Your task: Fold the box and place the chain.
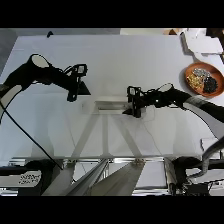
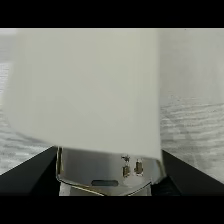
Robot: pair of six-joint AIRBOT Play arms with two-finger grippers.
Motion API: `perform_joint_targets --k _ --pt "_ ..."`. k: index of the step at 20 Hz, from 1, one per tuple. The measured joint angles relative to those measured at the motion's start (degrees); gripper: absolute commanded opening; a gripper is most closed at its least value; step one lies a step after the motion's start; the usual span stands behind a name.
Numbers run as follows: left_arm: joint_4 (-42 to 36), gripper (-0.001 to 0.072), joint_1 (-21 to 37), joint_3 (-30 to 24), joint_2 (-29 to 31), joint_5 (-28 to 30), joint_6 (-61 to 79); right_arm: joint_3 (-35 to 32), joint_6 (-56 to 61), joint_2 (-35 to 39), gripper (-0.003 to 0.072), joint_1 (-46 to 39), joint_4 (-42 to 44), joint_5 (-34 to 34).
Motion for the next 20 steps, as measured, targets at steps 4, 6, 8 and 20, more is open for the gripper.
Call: perform_joint_targets --k 4,6,8,20 --pt "0.15 0.0006 -1.51 -0.15 1.81 -6.91 -6.38 0.00 0.13 0.00 0.0466 0.00 0.02 -0.02" --pt "-3.80 0.0007 -3.58 -0.59 2.08 -8.55 -8.72 0.00 0.13 0.00 0.0466 0.00 0.04 -0.07" --pt "-7.80 0.0002 -5.88 -0.98 2.14 -9.51 -11.06 0.00 0.13 0.00 0.0466 0.00 0.04 -0.07" --pt "-13.64 0.0003 -10.38 -1.46 0.68 11.76 -24.46 0.00 0.11 0.00 0.0466 0.00 0.15 -0.07"
